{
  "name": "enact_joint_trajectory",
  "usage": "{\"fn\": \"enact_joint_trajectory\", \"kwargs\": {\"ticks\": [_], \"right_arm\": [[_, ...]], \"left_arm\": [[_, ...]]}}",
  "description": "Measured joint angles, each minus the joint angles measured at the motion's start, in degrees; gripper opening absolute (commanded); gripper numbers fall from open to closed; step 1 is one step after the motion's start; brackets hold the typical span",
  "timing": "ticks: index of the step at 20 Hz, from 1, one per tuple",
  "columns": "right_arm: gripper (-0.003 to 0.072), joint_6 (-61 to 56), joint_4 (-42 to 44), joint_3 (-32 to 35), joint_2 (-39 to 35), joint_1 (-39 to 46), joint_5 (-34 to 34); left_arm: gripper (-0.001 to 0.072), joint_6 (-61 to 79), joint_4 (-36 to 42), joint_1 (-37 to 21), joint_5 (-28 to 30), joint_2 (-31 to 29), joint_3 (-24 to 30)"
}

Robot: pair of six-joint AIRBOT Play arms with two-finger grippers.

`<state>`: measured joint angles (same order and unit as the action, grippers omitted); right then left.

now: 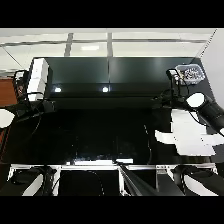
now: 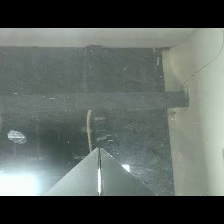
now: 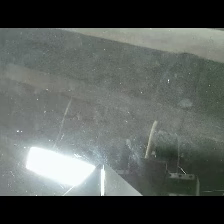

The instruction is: Fold the box and place the chain.

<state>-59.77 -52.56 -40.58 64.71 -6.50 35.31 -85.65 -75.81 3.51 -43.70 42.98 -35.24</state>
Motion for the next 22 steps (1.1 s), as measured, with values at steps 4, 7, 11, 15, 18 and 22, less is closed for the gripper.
{"fn": "enact_joint_trajectory", "kwargs": {"ticks": [4,7,11,15,18,22], "right_arm": [[0.0012,0.02,0.00,0.00,0.00,0.00,0.00],[0.0012,0.00,0.00,0.00,0.00,0.00,0.00],[0.0012,0.02,0.00,0.00,0.00,0.00,0.00],[0.0012,0.00,0.11,0.00,0.00,0.00,-0.02],[0.0012,-0.02,4.07,0.00,0.00,0.00,0.66],[0.0012,-0.02,15.10,0.00,0.00,0.00,6.62]], "left_arm": [[0.0023,-0.02,-0.02,0.00,0.00,0.00,0.00],[0.0023,-0.02,0.00,0.00,-0.02,0.00,0.00],[0.0023,-0.02,-0.02,0.00,-0.02,0.00,0.00],[0.0022,0.00,-0.02,0.00,-0.02,0.00,0.00],[0.0023,-0.02,0.13,0.00,0.37,0.00,0.02],[0.0023,-0.07,2.54,0.00,2.60,0.00,0.02]]}}
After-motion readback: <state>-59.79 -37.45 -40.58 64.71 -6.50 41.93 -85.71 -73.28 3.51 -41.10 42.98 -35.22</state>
